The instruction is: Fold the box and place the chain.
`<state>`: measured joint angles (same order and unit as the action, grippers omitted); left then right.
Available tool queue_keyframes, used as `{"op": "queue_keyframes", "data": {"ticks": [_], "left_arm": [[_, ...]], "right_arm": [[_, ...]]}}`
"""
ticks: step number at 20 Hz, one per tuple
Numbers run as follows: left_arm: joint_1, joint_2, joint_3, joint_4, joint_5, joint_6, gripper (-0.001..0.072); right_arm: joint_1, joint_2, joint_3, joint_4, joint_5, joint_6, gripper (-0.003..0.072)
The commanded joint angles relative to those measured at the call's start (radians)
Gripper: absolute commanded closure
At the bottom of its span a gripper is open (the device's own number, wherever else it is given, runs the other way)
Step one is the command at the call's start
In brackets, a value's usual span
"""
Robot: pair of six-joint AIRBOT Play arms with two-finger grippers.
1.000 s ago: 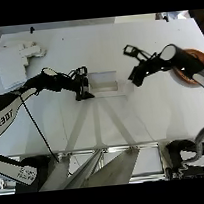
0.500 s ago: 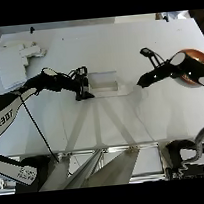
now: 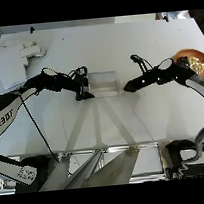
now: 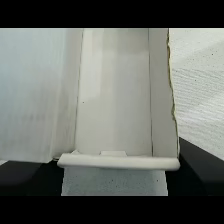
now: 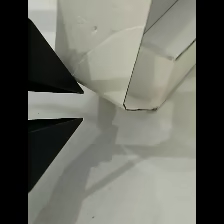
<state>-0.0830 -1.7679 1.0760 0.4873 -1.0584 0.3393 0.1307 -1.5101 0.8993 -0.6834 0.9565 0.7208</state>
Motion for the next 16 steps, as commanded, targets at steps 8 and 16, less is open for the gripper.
{"op": "queue_keyframes", "data": {"ticks": [8,16], "left_arm": [[0.000,0.000,0.000,0.000,0.000,0.000,0.0148],[0.000,0.000,0.000,0.000,0.000,0.000,0.0148]], "right_arm": [[-0.007,0.060,-0.001,0.132,0.027,-0.043,0.0243],[0.027,0.060,-0.001,0.094,-0.087,-0.037,0.0097]]}}
